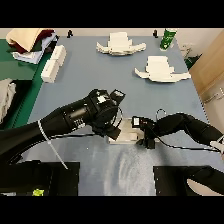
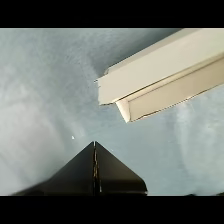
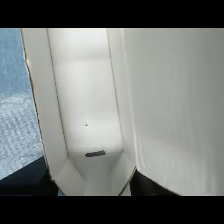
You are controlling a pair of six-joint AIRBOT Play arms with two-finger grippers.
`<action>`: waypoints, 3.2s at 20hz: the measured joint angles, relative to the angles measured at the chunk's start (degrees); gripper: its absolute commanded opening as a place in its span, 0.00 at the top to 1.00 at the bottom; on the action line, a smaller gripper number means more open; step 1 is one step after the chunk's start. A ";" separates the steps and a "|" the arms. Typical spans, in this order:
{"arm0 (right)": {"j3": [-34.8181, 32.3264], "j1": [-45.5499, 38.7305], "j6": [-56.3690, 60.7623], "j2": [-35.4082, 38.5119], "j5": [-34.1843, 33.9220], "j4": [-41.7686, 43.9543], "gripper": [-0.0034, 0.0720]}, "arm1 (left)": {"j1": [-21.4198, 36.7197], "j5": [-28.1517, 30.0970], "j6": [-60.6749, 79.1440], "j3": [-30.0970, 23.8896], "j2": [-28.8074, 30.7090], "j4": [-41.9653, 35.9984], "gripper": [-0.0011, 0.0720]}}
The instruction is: Fold the box.
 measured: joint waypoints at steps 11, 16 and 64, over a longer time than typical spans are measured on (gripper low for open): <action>0.00 0.00 0.02 0.00 -0.02 -0.02 0.36 | 23.76 25.07 74.16 -30.16 16.96 -28.28 0.02; 0.00 0.00 0.02 0.00 -0.02 -0.02 0.36 | 29.33 36.96 108.91 -40.70 16.00 -50.62 0.02; 0.00 -0.11 0.02 0.02 0.04 0.02 0.36 | 22.99 46.34 122.31 -36.50 -0.35 -62.71 0.27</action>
